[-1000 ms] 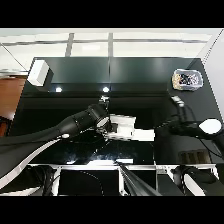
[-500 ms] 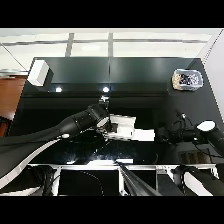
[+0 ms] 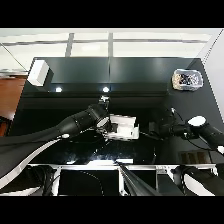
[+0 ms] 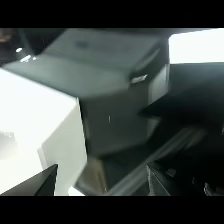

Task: Fold the box and place the chain.

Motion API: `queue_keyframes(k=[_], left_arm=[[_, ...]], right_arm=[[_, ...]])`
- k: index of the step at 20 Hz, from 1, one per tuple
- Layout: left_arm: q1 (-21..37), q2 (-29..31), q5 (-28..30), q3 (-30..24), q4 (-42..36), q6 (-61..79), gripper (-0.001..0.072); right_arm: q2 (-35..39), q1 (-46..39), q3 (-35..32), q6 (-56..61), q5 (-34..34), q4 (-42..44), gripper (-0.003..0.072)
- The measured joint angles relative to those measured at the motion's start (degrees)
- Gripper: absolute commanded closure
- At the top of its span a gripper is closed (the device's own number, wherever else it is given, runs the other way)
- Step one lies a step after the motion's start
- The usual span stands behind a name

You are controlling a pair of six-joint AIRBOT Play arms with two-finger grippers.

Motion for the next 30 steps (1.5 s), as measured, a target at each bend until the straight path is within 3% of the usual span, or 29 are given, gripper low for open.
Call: queue_keyframes(k=[6,8,10,16,17,21,22,30], left_arm=[[0.0,0.0,0.02,0.0,0.0,0.0,0.0683],[0.0,0.0,0.02,-0.02,0.0,0.0,0.0682],[0.0,0.0,0.02,0.0,0.0,0.0,0.0683],[0.04,0.0,0.02,-0.02,0.0,-0.02,0.0683],[0.04,0.0,0.02,0.0,0.0,-0.02,0.0683],[0.04,0.0,0.02,-0.02,0.0,-0.02,0.0683],[0.04,0.0,0.02,0.0,0.0,-0.02,0.0683],[0.04,0.0,0.02,0.0,0.0,-0.02,0.0683]], right_arm=[[-0.04,4.28,4.07,0.07,2.43,1.2,0.0039],[-0.04,7.5,4.98,2.16,0.57,0.68,0.0107],[-0.04,11.54,6.19,5.79,-1.81,-1.6,0.0107],[-0.07,25.64,12.5,28.48,-7.85,-19.63,0.0109],[-0.13,27.78,13.62,33.2,-8.09,-23.47,0.0188],[-0.61,33.07,16.55,46.58,-7.93,-33.53,0.0282],[-0.72,33.86,16.96,48.54,-7.8,-34.84,0.036],[-5.55,39.01,22.25,59.63,-4.04,-44.17,0.037]])
